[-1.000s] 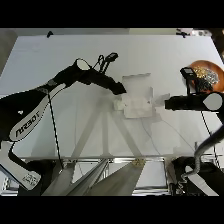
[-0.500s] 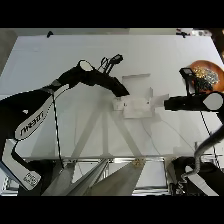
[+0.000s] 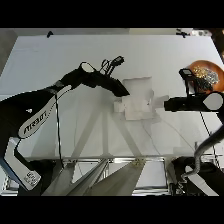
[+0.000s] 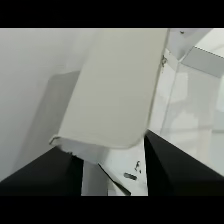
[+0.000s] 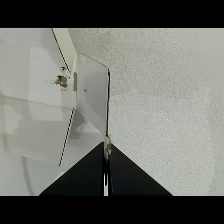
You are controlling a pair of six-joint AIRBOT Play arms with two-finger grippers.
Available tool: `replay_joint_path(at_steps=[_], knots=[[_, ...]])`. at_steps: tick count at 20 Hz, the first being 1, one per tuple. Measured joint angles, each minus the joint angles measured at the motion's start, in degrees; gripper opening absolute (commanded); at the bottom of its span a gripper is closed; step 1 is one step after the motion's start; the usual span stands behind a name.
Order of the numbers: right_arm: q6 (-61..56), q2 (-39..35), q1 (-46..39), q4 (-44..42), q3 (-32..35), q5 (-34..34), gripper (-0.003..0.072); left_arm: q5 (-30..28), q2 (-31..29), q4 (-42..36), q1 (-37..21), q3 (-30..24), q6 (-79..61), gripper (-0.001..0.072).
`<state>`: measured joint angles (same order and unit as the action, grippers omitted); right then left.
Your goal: Fold the box and place the chain.
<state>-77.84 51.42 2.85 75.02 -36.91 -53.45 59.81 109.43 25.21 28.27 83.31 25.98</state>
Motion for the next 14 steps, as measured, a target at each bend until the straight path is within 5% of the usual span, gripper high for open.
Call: replay_joint_path(at_steps=[12, 14], knots=[[0.0, 0.0, 0.0, -0.04, 0.0, -0.15, 0.001, 4.42, 0.39, 1.18, 1.03, 0.02, -3.15, 0.0198], [0.0, 0.0, 0.0, -0.04, 0.0, -0.17, 0.001, 2.99, 0.7, 1.29, 2.16, 0.02, -3.87, 0.0092]])
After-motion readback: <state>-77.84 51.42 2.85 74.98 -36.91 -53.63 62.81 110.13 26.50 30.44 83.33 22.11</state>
